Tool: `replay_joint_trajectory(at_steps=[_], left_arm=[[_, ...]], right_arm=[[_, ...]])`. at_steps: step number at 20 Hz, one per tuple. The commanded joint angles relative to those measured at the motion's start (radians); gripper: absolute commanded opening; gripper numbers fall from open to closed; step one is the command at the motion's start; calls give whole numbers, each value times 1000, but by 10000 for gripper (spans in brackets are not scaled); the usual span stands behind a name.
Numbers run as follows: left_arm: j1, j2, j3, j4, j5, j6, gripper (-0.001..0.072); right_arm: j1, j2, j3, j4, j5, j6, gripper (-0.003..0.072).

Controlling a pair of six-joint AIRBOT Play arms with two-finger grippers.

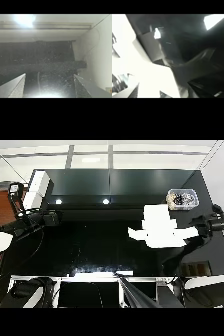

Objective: Fold the box and place the chain.

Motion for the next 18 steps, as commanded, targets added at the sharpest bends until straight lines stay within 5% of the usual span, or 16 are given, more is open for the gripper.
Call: replay_joint_trajectory(at_steps=[1,2,3,4,11,18], left_arm=[[-1,0,0,-5,-2,0,707],[-1,0,0,-5,0,0,707],[-1,0,0,-5,0,0,707],[-1,0,0,-5,0,0,707],[-1,0,0,-5,0,0,707],[-1,0,0,-45,-2,1,707]], right_arm=[[83,-34,29,-96,38,-16,654],[85,-34,29,-99,42,-16,340],[84,-34,29,-91,47,-16,141],[84,-34,29,-75,69,-16,78],[86,57,7,11,111,-55,24],[171,291,-230,196,6,-87,24]])
